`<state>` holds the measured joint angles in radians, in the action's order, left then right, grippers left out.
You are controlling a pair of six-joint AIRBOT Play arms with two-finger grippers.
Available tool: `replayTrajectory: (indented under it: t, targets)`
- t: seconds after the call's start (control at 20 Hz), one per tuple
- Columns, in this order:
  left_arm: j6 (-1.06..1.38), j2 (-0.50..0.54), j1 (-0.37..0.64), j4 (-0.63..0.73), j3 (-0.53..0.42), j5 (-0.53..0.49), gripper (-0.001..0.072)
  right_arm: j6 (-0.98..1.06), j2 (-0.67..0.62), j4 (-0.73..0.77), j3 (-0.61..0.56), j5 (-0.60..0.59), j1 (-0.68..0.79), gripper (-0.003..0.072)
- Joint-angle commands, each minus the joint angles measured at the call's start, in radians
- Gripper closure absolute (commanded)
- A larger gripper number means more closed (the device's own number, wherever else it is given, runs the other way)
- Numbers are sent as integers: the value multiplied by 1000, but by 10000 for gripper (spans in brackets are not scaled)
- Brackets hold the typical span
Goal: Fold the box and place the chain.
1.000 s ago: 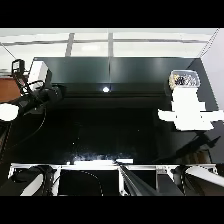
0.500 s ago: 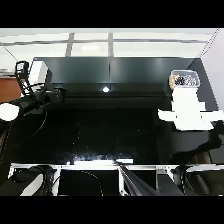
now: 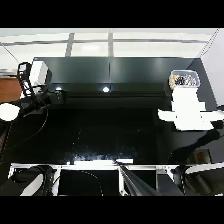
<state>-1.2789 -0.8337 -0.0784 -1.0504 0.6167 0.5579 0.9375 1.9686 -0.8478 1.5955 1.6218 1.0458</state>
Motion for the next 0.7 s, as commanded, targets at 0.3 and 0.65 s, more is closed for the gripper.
replayTrajectory:
  t: [0.3, 0.65]
  targets:
    - [0, -1, -1, 0, 1, 5, 4, -39, 2, -37, -39, 49, -66, 637]
    - [2, -1, -1, 0, 1, 3, 4, -22, -142, 36, -222, 34, -130, 677]
